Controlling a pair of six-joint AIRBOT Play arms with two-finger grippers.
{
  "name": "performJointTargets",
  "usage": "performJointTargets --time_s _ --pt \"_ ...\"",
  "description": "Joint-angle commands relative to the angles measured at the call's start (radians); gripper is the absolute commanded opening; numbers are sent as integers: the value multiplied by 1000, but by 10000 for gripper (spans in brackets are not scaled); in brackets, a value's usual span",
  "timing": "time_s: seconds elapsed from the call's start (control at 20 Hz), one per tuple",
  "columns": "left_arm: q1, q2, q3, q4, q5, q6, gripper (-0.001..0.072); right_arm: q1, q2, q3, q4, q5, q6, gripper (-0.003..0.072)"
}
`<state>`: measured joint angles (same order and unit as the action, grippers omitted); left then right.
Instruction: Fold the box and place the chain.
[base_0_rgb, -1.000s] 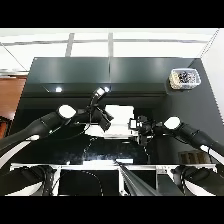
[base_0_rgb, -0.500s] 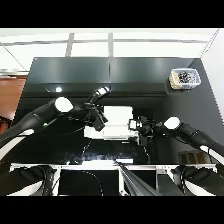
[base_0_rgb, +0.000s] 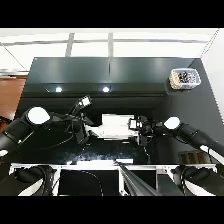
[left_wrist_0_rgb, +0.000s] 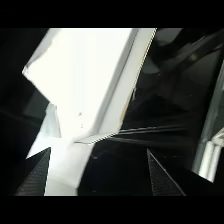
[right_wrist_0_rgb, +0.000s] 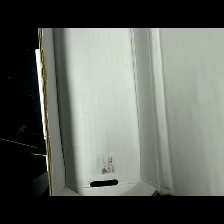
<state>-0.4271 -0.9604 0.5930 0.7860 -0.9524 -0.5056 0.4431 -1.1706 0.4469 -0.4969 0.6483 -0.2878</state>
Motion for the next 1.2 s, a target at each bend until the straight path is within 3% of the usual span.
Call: performJointTargets --time_s 0.0,0.25,0.55,0.6,0.8,0.85,1.15 --pt "5 -12 -28 40 79 243 706 0 0 0 0 2 0 480" --pt "-61 -108 -28 96 121 391 701 0 0 0 0 2 0 480" --pt "-196 -167 -28 111 318 391 682 0 0 0 0 2 0 480" --pt "-201 -175 -28 120 320 387 630 0 0 0 0 2 0 480" --pt "-209 -180 -24 113 317 367 266 0 0 0 0 2 0 481" --pt "-209 -180 -24 94 314 367 229 0 0 0 0 2 0 480" --pt "-209 -186 -24 -69 312 367 229 0 0 0 0 2 0 480"
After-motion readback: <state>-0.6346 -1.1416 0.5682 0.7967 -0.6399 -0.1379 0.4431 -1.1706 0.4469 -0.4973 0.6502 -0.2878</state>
